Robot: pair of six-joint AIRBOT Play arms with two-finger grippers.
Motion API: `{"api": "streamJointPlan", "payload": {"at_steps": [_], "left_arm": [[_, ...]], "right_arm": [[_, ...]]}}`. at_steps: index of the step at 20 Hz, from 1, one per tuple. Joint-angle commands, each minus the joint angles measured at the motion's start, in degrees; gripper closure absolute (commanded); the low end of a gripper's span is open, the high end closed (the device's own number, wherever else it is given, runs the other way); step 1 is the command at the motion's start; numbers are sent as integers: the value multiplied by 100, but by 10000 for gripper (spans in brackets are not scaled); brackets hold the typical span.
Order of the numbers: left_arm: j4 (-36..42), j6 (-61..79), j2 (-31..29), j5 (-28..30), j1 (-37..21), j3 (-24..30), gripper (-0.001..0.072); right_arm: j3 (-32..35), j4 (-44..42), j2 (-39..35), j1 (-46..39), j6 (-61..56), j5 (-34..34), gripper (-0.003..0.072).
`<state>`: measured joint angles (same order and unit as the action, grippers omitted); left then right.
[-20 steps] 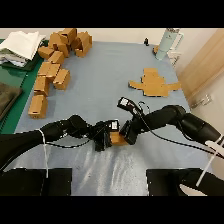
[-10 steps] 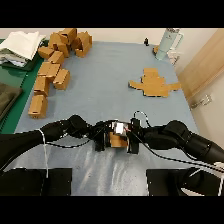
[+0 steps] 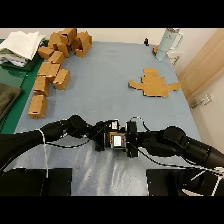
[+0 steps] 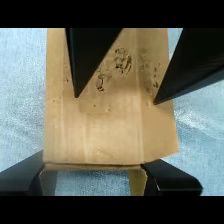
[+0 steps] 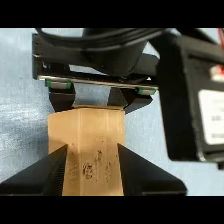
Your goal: Fold the box.
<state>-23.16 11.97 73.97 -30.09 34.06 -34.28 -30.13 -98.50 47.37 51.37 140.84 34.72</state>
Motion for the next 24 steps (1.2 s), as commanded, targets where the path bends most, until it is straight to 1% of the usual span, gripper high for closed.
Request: {"api": "streamJointPlan", "payload": {"at_steps": [1, 4, 6, 12, 15, 20, 24], "left_arm": [[-2, 2, 2, 0, 0, -7, 155], [-2, 0, 2, 0, 0, -7, 155], [-2, 0, 2, 0, 0, -7, 155], [-2, 0, 2, -2, 0, -7, 155], [-2, 2, 2, 0, 0, -7, 155], [-2, 2, 2, 0, 0, -7, 155], [-2, 2, 2, 0, 0, -7, 155]], "right_arm": [[7, 11, -7, 17, 24, 240, 187], [9, 13, 9, 17, 26, 308, 186], [9, 42, 61, 17, 31, 236, 76], [9, 431, 219, 17, 66, -267, 88], [9, 417, 299, 24, 68, -280, 89], [9, 422, 317, 295, 63, -227, 86], [11, 444, 396, 299, 55, -173, 86]]}}
